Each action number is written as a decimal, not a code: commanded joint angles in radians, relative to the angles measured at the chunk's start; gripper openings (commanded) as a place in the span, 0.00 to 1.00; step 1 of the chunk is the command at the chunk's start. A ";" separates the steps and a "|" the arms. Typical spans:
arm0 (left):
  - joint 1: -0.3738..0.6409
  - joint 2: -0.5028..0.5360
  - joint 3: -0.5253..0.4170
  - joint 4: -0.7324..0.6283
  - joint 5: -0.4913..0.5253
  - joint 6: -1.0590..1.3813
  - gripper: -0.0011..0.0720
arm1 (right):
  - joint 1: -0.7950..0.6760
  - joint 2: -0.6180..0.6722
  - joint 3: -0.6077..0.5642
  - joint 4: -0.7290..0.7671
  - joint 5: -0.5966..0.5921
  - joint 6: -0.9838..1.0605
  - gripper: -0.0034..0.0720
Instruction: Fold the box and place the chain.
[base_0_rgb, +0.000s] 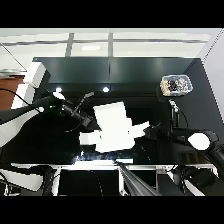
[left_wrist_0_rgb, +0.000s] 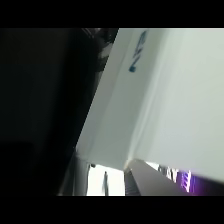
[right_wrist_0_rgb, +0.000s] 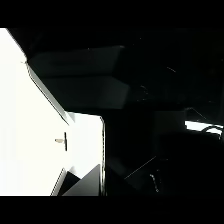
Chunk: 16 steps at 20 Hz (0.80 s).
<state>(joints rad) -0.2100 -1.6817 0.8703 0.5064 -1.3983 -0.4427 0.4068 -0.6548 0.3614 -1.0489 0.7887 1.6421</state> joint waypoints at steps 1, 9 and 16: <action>-0.008 -0.001 0.001 -0.045 0.003 0.030 0.38 | 0.000 0.001 0.000 0.000 -0.010 0.000 0.08; -0.016 -0.001 0.001 -0.043 0.063 0.039 0.31 | 0.000 0.001 0.000 0.000 -0.011 0.000 0.08; -0.016 -0.001 0.001 -0.042 0.068 0.040 0.32 | 0.000 0.001 0.000 -0.004 0.001 -0.001 0.08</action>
<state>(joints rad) -0.2253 -1.6817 0.8703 0.4637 -1.3392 -0.4030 0.4068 -0.6548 0.3614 -1.0515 0.7822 1.6417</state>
